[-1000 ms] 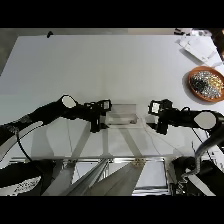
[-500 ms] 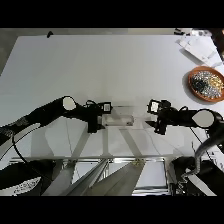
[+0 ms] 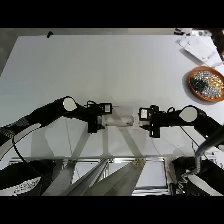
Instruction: Fold the box and place the chain.
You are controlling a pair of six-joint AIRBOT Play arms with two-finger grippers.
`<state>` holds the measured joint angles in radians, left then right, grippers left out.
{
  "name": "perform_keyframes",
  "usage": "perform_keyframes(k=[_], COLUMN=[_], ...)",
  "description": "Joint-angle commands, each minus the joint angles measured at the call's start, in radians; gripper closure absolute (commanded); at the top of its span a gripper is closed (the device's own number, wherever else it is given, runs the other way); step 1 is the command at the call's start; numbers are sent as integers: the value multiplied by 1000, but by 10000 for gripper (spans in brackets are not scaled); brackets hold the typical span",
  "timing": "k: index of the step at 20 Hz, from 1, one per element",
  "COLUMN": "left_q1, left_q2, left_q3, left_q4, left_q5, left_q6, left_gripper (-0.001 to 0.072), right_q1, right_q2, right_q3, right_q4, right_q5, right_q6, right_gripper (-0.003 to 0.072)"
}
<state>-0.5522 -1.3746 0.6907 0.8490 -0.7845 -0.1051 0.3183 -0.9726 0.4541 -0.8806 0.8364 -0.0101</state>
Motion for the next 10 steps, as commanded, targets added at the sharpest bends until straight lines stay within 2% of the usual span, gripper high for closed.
perform_keyframes(k=[1, 5, 8, 9, 10], left_q1=[0, 0, 0, 0, 0], left_q2=[0, 0, 0, 0, 0], left_q3=[0, 0, 0, 0, 0], left_q4=[0, 0, 0, 0, 0], left_q5=[2, 2, 2, 2, 2], left_q6=[0, 0, 0, 0, 0], left_gripper=[417, 417, 417, 417, 417], right_q1=[26, 27, 40, 50, 58], right_q2=[-50, -93, -127, -127, -127], right_q3=[0, 0, 1, 1, 1], right_q4=[2, 25, 142, 166, 188], right_q5=[-65, -109, -151, -166, -180], right_q6=[-69, -77, -164, -188, -205], right_gripper=[332, 346, 353, 425, 461])
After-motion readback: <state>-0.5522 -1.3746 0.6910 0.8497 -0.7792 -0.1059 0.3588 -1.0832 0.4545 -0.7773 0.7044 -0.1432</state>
